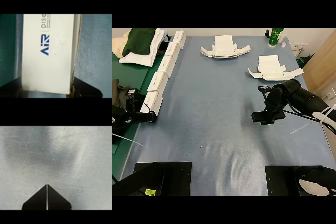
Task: Fold the box.
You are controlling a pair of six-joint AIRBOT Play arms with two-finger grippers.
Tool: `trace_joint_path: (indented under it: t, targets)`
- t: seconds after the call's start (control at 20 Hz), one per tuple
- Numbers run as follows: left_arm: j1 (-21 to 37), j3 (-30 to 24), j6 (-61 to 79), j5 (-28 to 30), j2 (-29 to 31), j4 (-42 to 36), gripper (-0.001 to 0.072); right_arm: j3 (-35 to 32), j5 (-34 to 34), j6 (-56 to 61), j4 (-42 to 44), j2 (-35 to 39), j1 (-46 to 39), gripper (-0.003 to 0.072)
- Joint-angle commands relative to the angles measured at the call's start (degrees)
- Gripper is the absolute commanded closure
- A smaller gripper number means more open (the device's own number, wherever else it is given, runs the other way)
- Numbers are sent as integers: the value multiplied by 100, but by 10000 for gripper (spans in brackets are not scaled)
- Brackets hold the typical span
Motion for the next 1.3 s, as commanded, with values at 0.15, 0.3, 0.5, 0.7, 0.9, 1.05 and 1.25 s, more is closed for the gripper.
trace_joint_path:
  t: [0.15, 0.3, 0.5, 0.7, 0.9, 1.05, 1.25]
  targets:
    - [7, 4, 76, 404, -103, -74, 170, 4, 2, 0, 2, -2, 0, 669]
    - [7, 4, 76, 409, -103, -74, 170, 4, 2, 0, 2, -2, 0, 669]
    - [7, 4, 50, 400, -105, -474, 169, 4, 2, 0, 2, -2, 0, 669]
    - [9, 4, 61, 431, -170, -531, 170, 4, 2, 0, 2, -2, 0, 668]
    - [7, 4, 57, 372, -413, -533, 108, 4, 2, 0, 2, -2, 0, 669]
    - [15, 11, 52, 267, -328, -527, 13, 4, 2, 0, 2, -2, 0, 669]
    - [17, 260, -264, -614, 304, 291, 12, 4, 2, 0, 2, -2, 0, 669]
